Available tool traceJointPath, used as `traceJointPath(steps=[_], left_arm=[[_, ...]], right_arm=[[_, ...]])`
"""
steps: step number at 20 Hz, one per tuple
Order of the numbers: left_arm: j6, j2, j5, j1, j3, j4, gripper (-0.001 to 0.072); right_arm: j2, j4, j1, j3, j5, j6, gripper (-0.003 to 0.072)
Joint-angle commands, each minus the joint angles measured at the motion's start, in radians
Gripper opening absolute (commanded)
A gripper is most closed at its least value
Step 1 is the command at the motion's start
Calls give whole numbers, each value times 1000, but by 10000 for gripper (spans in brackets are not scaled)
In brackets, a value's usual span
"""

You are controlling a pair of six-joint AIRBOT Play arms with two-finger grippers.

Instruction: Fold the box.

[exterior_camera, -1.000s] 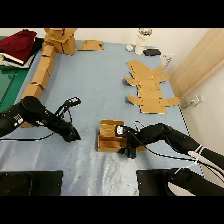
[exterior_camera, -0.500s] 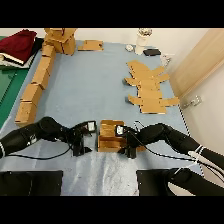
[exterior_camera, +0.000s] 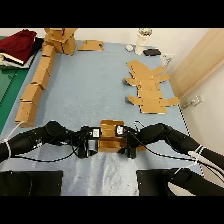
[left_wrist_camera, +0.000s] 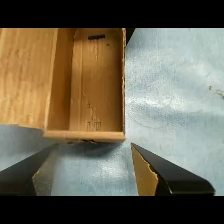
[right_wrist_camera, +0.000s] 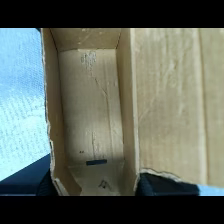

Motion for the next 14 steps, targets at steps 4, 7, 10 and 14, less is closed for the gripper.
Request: traceJointPath(steps=[4,7,10,14], left_arm=[[76,-42,-40,-3,23,-84,696],[122,-50,-40,-3,23,-137,696],[172,-69,-56,-3,27,-185,696],[172,-70,-56,-3,27,-187,696]], right_arm=[[1,0,0,1,0,0,508],[1,0,0,1,0,0,508],[1,0,0,1,0,0,508],[1,0,0,1,0,0,508]])
